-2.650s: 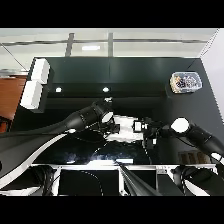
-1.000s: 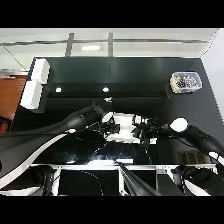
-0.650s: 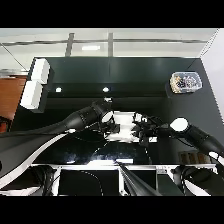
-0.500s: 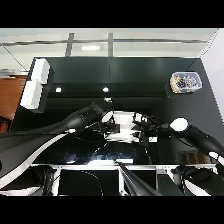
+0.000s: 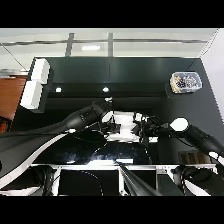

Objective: Fold the box and place the chain.

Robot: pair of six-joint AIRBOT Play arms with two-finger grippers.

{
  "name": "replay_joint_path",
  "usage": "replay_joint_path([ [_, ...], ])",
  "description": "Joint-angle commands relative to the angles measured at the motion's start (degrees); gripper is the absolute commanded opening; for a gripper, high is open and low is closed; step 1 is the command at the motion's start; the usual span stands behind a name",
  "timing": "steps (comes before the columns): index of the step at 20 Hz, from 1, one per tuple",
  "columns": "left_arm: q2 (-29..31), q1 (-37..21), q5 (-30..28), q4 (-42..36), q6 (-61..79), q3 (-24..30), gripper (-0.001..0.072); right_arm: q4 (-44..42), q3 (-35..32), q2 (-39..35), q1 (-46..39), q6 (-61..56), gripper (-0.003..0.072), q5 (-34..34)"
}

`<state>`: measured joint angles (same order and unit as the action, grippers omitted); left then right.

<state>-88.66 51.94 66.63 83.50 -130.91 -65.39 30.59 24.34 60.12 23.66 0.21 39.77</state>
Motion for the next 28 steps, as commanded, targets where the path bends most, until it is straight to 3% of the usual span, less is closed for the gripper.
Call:
replay_joint_path([
  [1,0.0,-0.04,-0.15,0.22,-0.07,-0.04,0.0026,-0.13,0.0,0.04,0.04,-0.04,0.0053,0.63],
  [5,0.0,-0.15,-0.28,0.48,-0.07,-0.04,0.0026,1.7,0.74,-1.68,-1.62,-7.48,0.0052,1.99],
  [8,0.0,-0.39,-0.61,0.48,-0.07,-0.04,0.0026,6.49,3.52,-5.62,-6.86,-17.46,0.0052,10.71],
  [11,0.0,-0.39,-0.59,1.16,-0.07,-0.04,0.0026,11.91,5.88,-9.27,-16.17,-27.34,0.0011,20.04],
  [15,0.0,-0.79,-0.59,1.09,-0.07,-0.04,0.0026,10.58,6.38,-10.97,-32.0,-34.1,0.0011,29.7],
  [19,0.0,-1.01,-0.57,1.11,-0.07,-0.04,0.0026,15.52,6.29,-10.91,-43.25,-56.33,0.0011,24.68],
  [22,0.0,-1.03,-0.55,1.09,-0.07,-0.04,0.0026,20.24,4.7,-10.62,-44.46,-70.73,0.0011,20.83],
  [28,0.0,-1.42,-1.62,0.28,-0.09,-0.04,0.0026,22.51,2.73,-2.12,-42.12,-76.15,0.0011,27.54],
])
